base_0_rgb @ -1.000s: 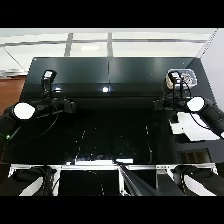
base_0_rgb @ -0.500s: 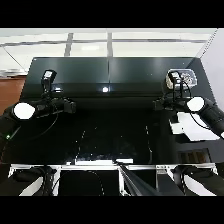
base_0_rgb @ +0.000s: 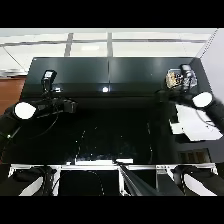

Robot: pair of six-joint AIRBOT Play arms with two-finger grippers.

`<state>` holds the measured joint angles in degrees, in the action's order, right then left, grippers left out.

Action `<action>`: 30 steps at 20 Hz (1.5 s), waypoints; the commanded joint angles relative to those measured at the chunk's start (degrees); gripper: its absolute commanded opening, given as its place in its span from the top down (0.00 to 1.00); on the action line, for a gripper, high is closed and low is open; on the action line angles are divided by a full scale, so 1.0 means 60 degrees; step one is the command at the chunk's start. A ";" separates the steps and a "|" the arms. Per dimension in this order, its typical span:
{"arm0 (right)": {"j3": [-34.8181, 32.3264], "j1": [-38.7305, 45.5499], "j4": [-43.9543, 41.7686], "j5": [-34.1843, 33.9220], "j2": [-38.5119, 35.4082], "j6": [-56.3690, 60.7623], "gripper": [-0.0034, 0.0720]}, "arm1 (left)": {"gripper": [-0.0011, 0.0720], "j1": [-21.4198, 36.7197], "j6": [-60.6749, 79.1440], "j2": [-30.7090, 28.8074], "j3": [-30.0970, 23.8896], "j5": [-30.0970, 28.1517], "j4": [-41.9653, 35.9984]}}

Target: Fold the box and place the chain.

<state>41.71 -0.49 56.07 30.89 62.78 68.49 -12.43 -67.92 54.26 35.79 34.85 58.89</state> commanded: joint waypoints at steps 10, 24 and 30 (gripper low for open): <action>0.3920 0.8950 0.2907 0.4623 0.1632 0.0058 0.02 | 0.02 -0.0004 -0.0036 0.0168 0.0000 0.0015 0.0047; 0.4783 0.8779 0.2605 0.7486 0.4568 -0.2452 0.67 | 0.02 -0.0004 -0.0040 0.0168 0.0000 0.0007 0.0029; 0.4783 0.7683 0.2834 0.8389 0.3752 -0.2200 0.94 | 0.02 -0.0004 -0.0036 0.0168 0.0000 0.0004 0.0033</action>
<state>70.39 48.56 73.23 78.52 87.53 54.17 -12.43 -68.16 55.22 35.79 34.92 59.09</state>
